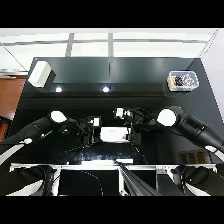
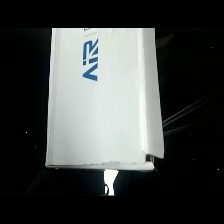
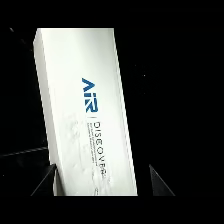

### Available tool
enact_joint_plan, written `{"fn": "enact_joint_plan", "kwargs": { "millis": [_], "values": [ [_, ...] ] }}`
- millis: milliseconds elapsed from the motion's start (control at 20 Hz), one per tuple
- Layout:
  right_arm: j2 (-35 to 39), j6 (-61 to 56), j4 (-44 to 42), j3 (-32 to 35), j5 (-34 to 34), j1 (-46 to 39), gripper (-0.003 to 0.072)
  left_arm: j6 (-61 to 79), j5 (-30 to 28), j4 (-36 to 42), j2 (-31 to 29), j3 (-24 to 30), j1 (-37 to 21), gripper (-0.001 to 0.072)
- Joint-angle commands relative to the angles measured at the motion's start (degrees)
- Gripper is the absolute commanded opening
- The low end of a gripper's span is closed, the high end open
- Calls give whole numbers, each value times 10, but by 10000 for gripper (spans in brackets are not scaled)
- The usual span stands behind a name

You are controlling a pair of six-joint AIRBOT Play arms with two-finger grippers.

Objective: Fold the box and place the chain.

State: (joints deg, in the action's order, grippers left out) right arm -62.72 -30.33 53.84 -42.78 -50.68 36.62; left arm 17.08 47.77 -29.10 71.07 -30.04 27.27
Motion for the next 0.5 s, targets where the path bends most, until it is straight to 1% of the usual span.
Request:
{"fn": "enact_joint_plan", "kwargs": {
  "millis": [0,450],
  "values": [
    [0,-10,2,0,6,0,677,0,0,0,0,0,0,481],
    [8,-27,2,-2,3,0,676,1,0,0,0,0,0,481]
  ]
}}
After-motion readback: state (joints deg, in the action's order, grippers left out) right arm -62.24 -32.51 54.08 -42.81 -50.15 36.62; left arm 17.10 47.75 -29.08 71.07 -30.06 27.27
